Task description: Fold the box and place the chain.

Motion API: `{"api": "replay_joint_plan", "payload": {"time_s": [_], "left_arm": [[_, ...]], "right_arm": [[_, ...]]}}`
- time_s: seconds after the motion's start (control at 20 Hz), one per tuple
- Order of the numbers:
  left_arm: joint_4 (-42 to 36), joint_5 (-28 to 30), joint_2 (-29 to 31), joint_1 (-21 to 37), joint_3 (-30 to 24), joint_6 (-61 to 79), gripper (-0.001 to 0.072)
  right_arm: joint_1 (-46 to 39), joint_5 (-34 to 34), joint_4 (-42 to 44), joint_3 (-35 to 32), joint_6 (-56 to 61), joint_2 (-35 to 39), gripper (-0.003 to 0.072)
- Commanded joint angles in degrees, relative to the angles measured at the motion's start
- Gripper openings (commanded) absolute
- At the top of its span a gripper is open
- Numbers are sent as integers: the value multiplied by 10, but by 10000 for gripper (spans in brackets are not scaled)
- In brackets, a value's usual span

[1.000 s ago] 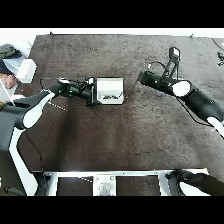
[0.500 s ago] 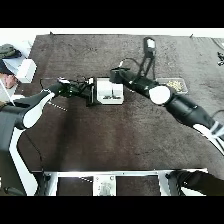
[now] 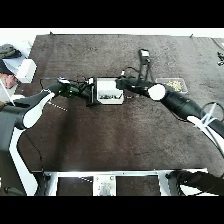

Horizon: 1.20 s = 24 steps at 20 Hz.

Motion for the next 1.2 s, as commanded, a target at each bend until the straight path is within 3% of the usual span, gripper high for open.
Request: {"api": "replay_joint_plan", "payload": {"time_s": [0.0, 0.2, 0.4, 0.9, 1.0, 1.05, 1.15], "left_arm": [[0, 0, 0, 0, 0, 0, 285], [0, 0, 0, 0, 0, 0, 285], [0, 0, 0, 0, 0, 0, 284], [0, 0, 0, 0, 0, 0, 285], [0, 0, 0, 0, 0, 0, 284], [0, 0, 0, 0, 0, 0, 285], [0, 0, 0, 0, 0, 0, 284]], "right_arm": [[-93, 45, -22, -66, 15, 43, 327], [-216, 39, -22, -158, 40, 55, 327], [-250, -9, 8, -165, 42, 7, 326], [-242, -45, 56, -38, 42, -162, 322], [-227, -49, 56, -17, 42, -183, 83], [-219, -48, 61, -11, 42, -188, -1], [-196, -38, 74, -11, 41, -171, -14]]}}
